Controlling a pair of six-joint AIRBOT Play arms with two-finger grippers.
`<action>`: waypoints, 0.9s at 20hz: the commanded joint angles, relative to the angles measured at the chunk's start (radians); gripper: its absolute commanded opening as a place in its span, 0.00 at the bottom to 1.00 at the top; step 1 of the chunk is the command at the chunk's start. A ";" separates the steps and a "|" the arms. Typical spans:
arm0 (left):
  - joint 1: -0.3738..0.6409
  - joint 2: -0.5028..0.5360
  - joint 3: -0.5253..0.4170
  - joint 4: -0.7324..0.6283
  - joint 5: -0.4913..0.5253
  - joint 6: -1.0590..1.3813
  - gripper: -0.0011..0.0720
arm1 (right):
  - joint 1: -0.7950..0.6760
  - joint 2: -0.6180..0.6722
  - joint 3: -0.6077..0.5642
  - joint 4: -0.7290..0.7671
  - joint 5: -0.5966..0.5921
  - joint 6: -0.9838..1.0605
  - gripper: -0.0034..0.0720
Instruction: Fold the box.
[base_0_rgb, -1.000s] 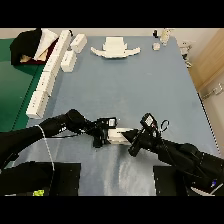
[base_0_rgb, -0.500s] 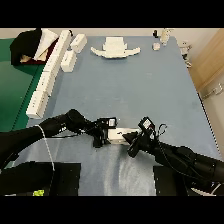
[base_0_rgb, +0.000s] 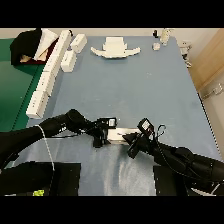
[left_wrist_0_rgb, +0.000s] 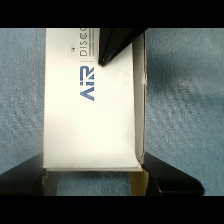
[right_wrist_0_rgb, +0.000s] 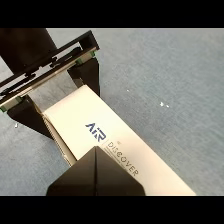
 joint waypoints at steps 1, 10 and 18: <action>0.000 0.000 0.000 0.000 0.000 0.000 0.62 | 0.001 -0.008 -0.002 0.000 -0.014 0.000 0.05; 0.000 0.000 0.000 0.000 0.000 0.000 0.62 | 0.001 0.012 -0.002 -0.005 -0.012 0.000 0.05; 0.000 0.000 0.000 0.000 0.000 0.000 0.62 | -0.003 0.117 -0.001 -0.053 -0.011 -0.011 0.05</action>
